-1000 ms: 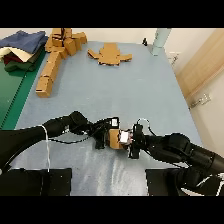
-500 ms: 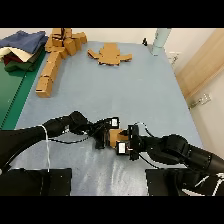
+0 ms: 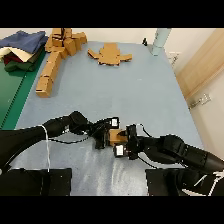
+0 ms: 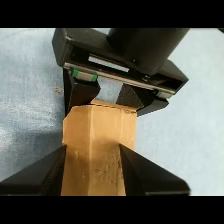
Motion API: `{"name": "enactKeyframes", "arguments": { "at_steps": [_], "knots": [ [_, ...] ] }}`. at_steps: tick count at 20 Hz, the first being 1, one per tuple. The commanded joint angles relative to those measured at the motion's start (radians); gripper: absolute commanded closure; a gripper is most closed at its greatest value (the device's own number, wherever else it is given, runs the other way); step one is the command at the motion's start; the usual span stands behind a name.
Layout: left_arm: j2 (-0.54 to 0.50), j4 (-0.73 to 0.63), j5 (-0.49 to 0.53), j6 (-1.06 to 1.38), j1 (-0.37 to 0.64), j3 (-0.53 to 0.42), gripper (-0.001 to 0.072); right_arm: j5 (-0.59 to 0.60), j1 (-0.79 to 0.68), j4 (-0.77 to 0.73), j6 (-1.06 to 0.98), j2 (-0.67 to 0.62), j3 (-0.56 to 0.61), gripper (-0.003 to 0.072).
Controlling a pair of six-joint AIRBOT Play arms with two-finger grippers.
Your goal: Fold the box.
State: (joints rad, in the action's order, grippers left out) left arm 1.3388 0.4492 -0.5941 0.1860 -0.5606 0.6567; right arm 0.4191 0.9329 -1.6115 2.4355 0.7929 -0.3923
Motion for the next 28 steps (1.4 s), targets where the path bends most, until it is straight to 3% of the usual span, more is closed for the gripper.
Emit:
{"name": "enactKeyframes", "arguments": {
  "at_steps": [1,2,3,22,24,28],
  "knots": [
    [-0.001,0.000,0.000,0.000,0.001,0.001,0.0188,-0.021,0.000,0.028,0.000,0.010,-0.011,0.0179],
    [-0.001,0.000,0.000,0.000,0.001,0.001,0.0189,-0.020,0.000,0.034,0.000,0.010,-0.015,0.0245],
    [0.000,0.000,0.000,0.000,0.001,0.001,0.0188,-0.019,0.000,0.035,0.000,0.010,-0.019,0.0265],
    [-0.001,0.000,0.000,0.000,0.001,0.001,0.0189,-0.019,-0.024,0.072,-0.013,-0.050,-0.028,0.0277],
    [-0.001,0.000,0.000,0.000,0.001,0.001,0.0188,-0.018,-0.032,0.071,-0.023,-0.045,-0.028,0.0426],
    [0.000,0.000,0.000,0.000,0.001,0.001,0.0189,0.014,-0.031,0.027,-0.023,-0.045,-0.028,0.0427]
  ]
}}
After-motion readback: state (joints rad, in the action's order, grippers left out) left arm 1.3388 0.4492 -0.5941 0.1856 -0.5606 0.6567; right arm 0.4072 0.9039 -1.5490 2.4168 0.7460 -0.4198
